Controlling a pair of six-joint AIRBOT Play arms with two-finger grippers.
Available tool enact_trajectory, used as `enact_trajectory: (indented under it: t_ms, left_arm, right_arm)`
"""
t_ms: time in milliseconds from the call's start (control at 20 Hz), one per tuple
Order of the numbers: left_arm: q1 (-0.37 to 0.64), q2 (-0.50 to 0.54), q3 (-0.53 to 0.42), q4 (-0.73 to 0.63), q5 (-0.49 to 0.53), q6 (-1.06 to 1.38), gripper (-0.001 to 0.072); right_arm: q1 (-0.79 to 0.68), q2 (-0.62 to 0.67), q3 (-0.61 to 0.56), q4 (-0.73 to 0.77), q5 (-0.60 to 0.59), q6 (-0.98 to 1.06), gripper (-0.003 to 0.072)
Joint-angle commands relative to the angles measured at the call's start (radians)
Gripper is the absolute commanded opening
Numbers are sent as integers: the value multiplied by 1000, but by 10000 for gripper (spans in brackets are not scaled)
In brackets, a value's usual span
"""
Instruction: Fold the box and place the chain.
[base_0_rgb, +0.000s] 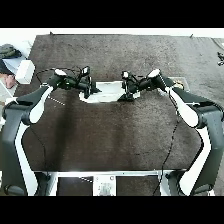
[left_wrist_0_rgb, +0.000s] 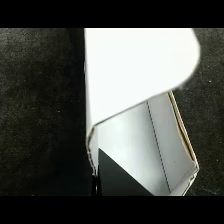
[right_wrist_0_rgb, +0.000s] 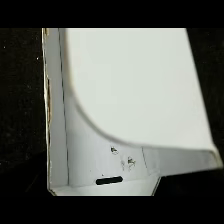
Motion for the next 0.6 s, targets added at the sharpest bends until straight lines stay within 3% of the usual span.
enact_trajectory:
  t_ms: [0,150,550]
  left_arm:
    - [0,-1,0,0,1,0,13]
    - [0,-1,0,0,1,0,13]
    - [0,-1,0,0,1,0,12]
  right_arm:
    - [1,-2,1,3,-5,-21,582]
    - [2,-5,1,3,0,-24,548]
    - [2,-8,1,3,4,-31,549]
